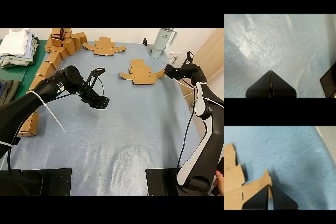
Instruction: Fold the box.
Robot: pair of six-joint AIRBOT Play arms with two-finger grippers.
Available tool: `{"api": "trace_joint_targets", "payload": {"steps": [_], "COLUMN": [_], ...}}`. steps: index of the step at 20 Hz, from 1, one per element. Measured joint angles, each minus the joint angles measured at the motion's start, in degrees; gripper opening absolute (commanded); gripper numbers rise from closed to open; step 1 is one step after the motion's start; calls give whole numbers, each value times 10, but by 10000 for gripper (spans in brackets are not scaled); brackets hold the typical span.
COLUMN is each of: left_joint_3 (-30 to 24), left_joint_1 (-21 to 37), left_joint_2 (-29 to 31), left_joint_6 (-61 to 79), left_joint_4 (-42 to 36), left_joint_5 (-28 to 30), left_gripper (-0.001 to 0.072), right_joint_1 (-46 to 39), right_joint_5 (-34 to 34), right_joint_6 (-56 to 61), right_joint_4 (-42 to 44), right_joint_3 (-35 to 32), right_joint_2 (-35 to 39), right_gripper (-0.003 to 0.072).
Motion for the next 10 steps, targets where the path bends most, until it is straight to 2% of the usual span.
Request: {"api": "trace_joint_targets", "payload": {"steps": [1, 10], "left_joint_3": [0, 0], "left_joint_1": [0, 0], "left_joint_2": [0, 0], "left_joint_6": [0, 0], "left_joint_4": [0, 0], "left_joint_5": [0, 0], "left_gripper": [10, 10], "right_joint_1": [3, 19], "right_joint_5": [-5, -49], "right_joint_6": [-8, -45], "right_joint_4": [3, 15], "right_joint_3": [0, -17], "right_joint_2": [4, 95], "right_gripper": [3, -1]}}
